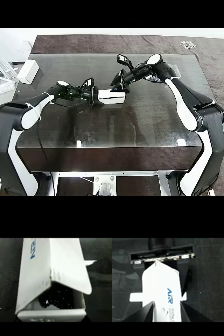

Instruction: Fold the box and place the chain.

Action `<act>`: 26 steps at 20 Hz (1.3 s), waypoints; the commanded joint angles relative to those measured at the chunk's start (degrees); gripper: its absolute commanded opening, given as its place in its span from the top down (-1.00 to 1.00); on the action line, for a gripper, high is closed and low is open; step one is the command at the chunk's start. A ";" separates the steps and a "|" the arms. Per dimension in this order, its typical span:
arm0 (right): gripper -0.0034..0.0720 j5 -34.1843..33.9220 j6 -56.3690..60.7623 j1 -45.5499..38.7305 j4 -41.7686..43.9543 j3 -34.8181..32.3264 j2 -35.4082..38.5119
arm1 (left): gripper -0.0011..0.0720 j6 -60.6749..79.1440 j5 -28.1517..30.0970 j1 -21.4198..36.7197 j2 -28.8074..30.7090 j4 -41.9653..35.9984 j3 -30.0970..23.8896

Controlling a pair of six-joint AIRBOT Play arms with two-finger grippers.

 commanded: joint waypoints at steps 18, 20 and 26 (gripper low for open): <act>-0.07 -0.28 0.13 2.19 -2.73 -1.44 0.02 | -0.46 0.02 -0.11 -0.04 0.02 0.04 0.02; -0.07 2.73 0.15 2.19 -2.69 -1.88 0.02 | -0.46 0.02 -0.11 -0.04 0.02 0.04 0.02; -0.07 2.86 -0.61 1.90 -1.60 -7.32 0.02 | -0.46 0.02 -0.11 -0.04 0.02 0.04 0.02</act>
